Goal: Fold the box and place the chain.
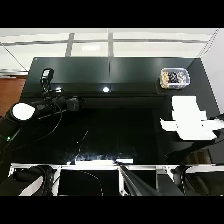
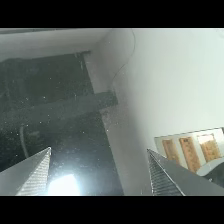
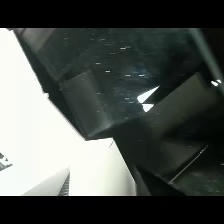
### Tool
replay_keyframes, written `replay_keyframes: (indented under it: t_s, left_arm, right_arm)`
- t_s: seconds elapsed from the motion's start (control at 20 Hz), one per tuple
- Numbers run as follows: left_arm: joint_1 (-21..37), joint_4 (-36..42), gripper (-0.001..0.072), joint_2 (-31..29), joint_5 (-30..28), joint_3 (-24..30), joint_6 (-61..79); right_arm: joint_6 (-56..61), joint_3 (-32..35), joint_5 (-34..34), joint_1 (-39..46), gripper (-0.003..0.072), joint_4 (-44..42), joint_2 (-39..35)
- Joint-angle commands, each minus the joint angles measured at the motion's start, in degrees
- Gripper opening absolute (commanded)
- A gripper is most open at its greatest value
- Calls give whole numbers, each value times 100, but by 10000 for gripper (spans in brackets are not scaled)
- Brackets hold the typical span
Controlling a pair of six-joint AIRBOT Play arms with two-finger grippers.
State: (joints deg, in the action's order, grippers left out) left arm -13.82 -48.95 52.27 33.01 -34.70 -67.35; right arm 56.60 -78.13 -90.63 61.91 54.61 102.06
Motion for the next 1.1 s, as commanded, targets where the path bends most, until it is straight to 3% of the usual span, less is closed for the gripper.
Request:
replay_keyframes:
  t_s: [0.0,0.1,0.35,0.4,0.65,0.8,0.9,1.05]
  left_arm:
    - [-2,0,716,2,0,-2,4]
    - [0,-15,716,2,-9,-2,9]
    - [-2,-50,716,2,-129,-2,4]
    - [-2,-50,716,2,-129,-2,4]
    - [-2,-2,716,2,-127,-2,4]
    - [-2,-4,716,2,-131,-2,4]
    - [-2,-4,716,2,-129,-2,4]
    - [-2,-2,716,2,-129,-2,4]
  right_arm:
    - [-70,-37,-284,-76,419,31,39]
    - [-15,-37,-369,-72,418,94,22]
    - [-2,-33,-289,-72,46,92,-291]
    - [-2,2,-273,-81,15,85,-352]
    - [-46,929,-66,-350,13,-55,-935]
    - [103,1856,374,-767,13,-1019,-1572]
    - [127,2673,809,-1303,13,-1746,-2103]
    - [400,3340,1335,-2387,14,-1799,-2697]
